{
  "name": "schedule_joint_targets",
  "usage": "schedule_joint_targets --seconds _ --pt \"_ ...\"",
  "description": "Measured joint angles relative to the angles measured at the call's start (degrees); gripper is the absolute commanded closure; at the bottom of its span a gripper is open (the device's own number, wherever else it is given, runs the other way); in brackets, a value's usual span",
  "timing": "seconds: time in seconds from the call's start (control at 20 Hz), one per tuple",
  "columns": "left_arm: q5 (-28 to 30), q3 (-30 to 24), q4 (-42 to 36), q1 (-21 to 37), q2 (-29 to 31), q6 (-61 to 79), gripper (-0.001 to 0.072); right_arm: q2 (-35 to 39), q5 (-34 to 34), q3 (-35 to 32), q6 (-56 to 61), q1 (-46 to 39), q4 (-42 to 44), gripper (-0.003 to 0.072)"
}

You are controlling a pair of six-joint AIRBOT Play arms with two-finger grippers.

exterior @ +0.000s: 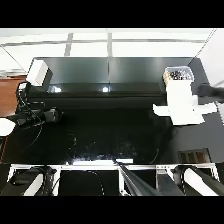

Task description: Fold the box and place the chain.

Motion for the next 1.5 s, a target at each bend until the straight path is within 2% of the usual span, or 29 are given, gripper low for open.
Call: schedule_joint_targets --seconds 0.1,0.3,0.55,0.7,0.75,0.85,0.9,0.95,1.0,1.3,1.5 --pt "0.15 0.00 -0.15 0.00 -0.07 0.00 0.0002 -5.20 4.94 4.37 -1.95 -10.47 1.22 -0.0028" --pt "0.13 0.00 -0.17 0.00 -0.13 0.00 0.0002 -17.22 16.26 12.09 -15.28 -22.23 14.36 -0.0028" --pt "0.13 0.00 -0.20 0.00 -0.13 0.00 0.0002 -30.56 25.79 23.15 -24.46 -25.44 20.59 -0.0027" --pt "0.13 0.00 -0.42 0.00 -0.13 0.00 0.0003 -35.71 29.24 26.58 -29.11 -25.03 23.30 -0.0025" --pt "0.13 0.00 -0.44 0.00 -0.13 0.00 0.0003 -36.81 30.05 27.08 -30.29 -24.57 23.67 0.0005" --pt "0.13 0.00 -0.59 0.00 -0.13 0.00 0.0003 -38.18 31.32 27.85 -32.39 -23.43 24.39 0.0306" --pt "0.13 0.00 -0.61 0.00 -0.13 0.00 0.0003 -38.62 31.91 28.02 -33.05 -22.84 24.48 0.0532" --pt "0.13 0.00 -0.61 0.00 -0.13 0.00 0.0003 -38.93 32.48 28.20 -33.57 -22.18 24.70 0.0570" --pt "0.13 0.00 -0.66 0.00 -0.13 0.00 0.0003 -39.06 33.20 28.30 -33.97 -21.59 24.83 0.0668" --pt "0.20 0.00 -0.76 0.00 -0.13 0.00 0.0003 -35.52 40.63 27.74 -31.15 -18.16 24.90 0.0673" --pt "0.28 0.00 -0.79 0.00 -0.13 0.00 0.0003 -25.16 40.30 20.59 -27.04 -13.42 25.11 0.0673"
